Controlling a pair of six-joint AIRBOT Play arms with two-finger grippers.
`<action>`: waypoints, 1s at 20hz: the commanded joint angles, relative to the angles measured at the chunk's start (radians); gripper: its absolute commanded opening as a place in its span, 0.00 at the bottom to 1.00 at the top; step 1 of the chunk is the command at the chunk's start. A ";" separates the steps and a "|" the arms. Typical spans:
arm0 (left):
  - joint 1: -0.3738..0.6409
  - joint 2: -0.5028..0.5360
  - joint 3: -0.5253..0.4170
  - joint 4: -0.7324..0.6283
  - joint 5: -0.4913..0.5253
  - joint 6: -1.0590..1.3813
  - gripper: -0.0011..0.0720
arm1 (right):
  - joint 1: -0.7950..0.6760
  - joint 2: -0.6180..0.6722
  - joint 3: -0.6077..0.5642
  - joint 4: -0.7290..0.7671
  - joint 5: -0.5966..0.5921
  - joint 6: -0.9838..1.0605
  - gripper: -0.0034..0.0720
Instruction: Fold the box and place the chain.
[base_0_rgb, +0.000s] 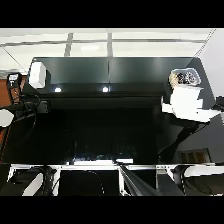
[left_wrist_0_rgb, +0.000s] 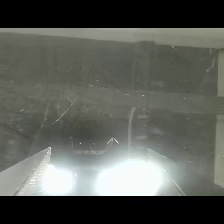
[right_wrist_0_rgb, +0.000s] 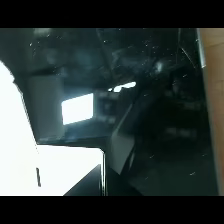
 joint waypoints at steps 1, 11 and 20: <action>-0.005 -0.008 0.000 -0.017 0.010 0.003 0.99 | 0.012 0.013 0.002 0.050 0.142 -0.021 0.06; -0.014 -0.023 0.000 -0.283 -0.097 0.000 0.96 | 0.341 0.342 -0.318 0.613 -0.065 -0.235 0.06; -0.091 -0.244 0.029 -0.816 -0.077 0.397 0.97 | 0.921 0.655 -0.880 0.878 -0.668 -0.333 0.07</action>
